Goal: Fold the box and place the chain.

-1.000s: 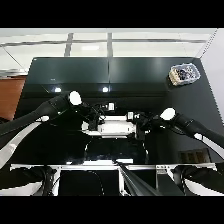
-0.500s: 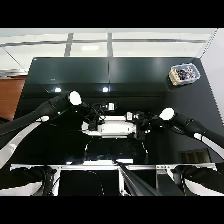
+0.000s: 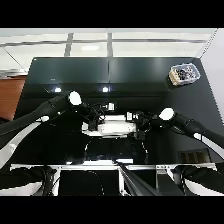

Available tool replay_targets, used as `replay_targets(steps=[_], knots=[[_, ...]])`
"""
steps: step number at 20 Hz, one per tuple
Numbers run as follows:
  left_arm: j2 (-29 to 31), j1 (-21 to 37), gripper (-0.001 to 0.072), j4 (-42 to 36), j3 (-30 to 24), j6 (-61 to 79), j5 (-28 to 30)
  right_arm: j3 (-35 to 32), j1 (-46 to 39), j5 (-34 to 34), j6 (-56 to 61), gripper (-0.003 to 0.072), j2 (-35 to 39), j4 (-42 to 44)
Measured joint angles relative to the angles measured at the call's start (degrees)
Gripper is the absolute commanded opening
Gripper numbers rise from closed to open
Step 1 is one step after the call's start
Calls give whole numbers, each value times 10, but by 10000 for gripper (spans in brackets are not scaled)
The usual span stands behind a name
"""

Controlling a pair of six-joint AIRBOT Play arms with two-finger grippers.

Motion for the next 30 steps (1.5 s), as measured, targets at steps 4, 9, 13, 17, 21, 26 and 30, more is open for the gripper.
replay_targets(steps=[4,9,13,17,21,26,30], knots=[[1,0,573,24,17,-34,-27,0,0,2,0,472,0,-1],[13,7,575,96,78,-161,-97,0,0,2,0,472,0,-1],[56,40,98,124,97,-280,-155,0,0,3,1,470,0,-1],[82,92,24,35,69,-374,-281,0,0,3,1,198,0,-1],[89,97,24,-170,-25,-359,-243,0,0,3,1,198,0,-1],[89,90,24,-312,-76,-333,-16,0,0,3,1,198,0,-1],[61,87,24,-309,-86,-342,75,0,0,3,1,198,0,-1]])
